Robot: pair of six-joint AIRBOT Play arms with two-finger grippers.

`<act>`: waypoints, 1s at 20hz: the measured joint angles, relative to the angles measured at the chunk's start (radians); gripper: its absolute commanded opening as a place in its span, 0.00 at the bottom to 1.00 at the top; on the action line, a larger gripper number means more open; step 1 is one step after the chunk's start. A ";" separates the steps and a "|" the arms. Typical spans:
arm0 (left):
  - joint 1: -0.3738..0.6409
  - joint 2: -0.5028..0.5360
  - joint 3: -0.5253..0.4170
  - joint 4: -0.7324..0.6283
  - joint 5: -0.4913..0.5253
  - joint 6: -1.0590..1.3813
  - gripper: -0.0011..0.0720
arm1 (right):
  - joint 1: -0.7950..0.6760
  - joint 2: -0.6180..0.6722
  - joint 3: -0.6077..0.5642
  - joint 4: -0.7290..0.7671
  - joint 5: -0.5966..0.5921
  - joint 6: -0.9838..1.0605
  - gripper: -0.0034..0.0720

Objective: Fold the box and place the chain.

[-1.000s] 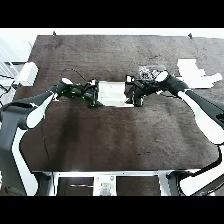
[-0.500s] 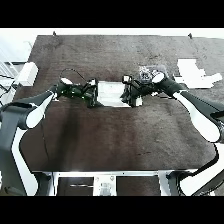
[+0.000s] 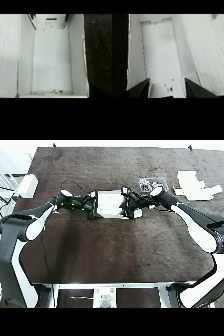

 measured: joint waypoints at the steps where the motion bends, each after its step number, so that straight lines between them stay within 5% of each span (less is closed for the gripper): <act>1: 0.000 0.000 0.000 0.000 0.000 0.000 0.76 | -0.003 0.000 0.000 0.002 -0.001 0.001 0.60; 2: 0.000 0.000 0.000 0.000 0.000 0.000 0.76 | -0.007 0.000 0.000 0.003 -0.005 0.003 0.39; 3: 0.000 0.000 0.000 0.000 0.000 0.000 0.76 | -0.011 0.000 0.000 0.000 -0.009 0.011 0.32; 4: 0.000 0.000 0.000 0.000 0.000 0.001 0.76 | -0.014 0.000 0.000 -0.010 -0.008 0.024 0.11; 5: 0.000 0.000 0.000 0.000 0.000 0.002 0.76 | -0.018 0.002 0.000 -0.029 -0.006 0.046 0.06; 20: 0.000 0.000 0.000 0.000 0.000 0.001 0.76 | -0.154 0.247 -0.001 -0.317 0.107 0.757 0.06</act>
